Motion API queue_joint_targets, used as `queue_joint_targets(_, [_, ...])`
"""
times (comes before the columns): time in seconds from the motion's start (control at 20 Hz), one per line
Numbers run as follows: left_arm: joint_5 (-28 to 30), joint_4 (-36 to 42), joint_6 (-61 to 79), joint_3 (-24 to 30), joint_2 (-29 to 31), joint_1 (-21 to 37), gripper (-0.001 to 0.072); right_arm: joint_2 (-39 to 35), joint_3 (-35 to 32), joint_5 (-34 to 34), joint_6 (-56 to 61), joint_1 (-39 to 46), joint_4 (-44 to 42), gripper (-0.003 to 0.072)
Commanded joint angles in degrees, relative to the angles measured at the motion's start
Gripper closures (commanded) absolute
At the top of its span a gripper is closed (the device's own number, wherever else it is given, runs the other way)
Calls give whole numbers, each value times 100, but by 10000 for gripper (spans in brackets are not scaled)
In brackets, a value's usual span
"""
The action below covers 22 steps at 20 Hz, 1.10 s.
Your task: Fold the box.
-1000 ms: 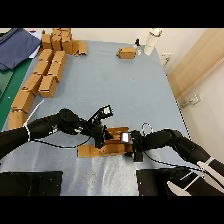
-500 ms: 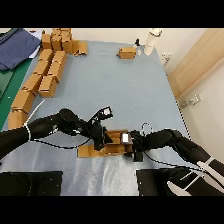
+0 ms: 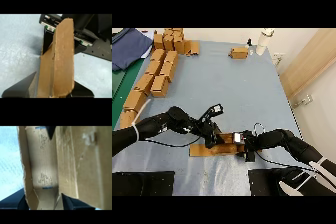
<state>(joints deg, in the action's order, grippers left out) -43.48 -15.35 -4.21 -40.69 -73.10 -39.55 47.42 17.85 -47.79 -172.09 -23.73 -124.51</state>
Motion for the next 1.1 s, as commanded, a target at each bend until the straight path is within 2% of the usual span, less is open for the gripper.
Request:
queue_joint_targets(0.0, [-48, -931, -984, -9, 435, 354, 286, 2, 0, -4, 2, 2, 0, 185])
queue_joint_targets(0.15, [-693, -3008, -3563, -9, 1158, 841, 289, 2, 0, -4, 2, 2, 0, 184])
queue_joint_targets(0.2, [-1091, -3554, -4476, -9, 1362, 942, 393, 2, 0, -11, 4, 2, 0, 184])
queue_joint_targets(0.25, [-1622, -3930, -5396, -9, 1519, 1016, 704, 2, 0, -20, 4, 2, 0, 184])
queue_joint_targets(0.35, [-2643, -3864, -6387, 59, 1593, 981, 699, 2, 0, -24, 4, 2, 0, 184])
queue_joint_targets(0.4, [-2900, -3587, -6736, 177, 1593, 870, 700, 2, 0, -24, 4, 4, 0, 184])
queue_joint_targets(0.45, [-2852, -3082, -6957, 378, 1596, 667, 700, 2, 0, -24, 4, 4, 0, 184])
queue_joint_targets(0.5, [-2568, -2444, -6966, 610, 1596, 402, 700, 2, 0, -20, 2, 2, 0, 184])
queue_joint_targets(0.6, [-1440, -1189, -6953, 1071, 1593, -330, 699, 2, 0, -20, 4, 4, 2, 184])
queue_joint_targets(0.7, [-267, -466, -6955, 1329, 1591, -1049, 699, 2, 0, -22, 4, 4, 0, 184])
queue_joint_targets(0.85, [1624, 472, -6752, 1373, 1534, -1856, 700, 2, 0, -22, 4, 2, 0, 184])
queue_joint_targets(0.95, [2734, 1196, -6317, 1373, 1471, -2173, 700, 2, 0, -22, 4, 2, 2, 184])
queue_joint_targets(1.05, [3442, 1495, -6151, 1370, 1440, -2225, 699, 2, 0, -20, 4, 4, 2, 184])
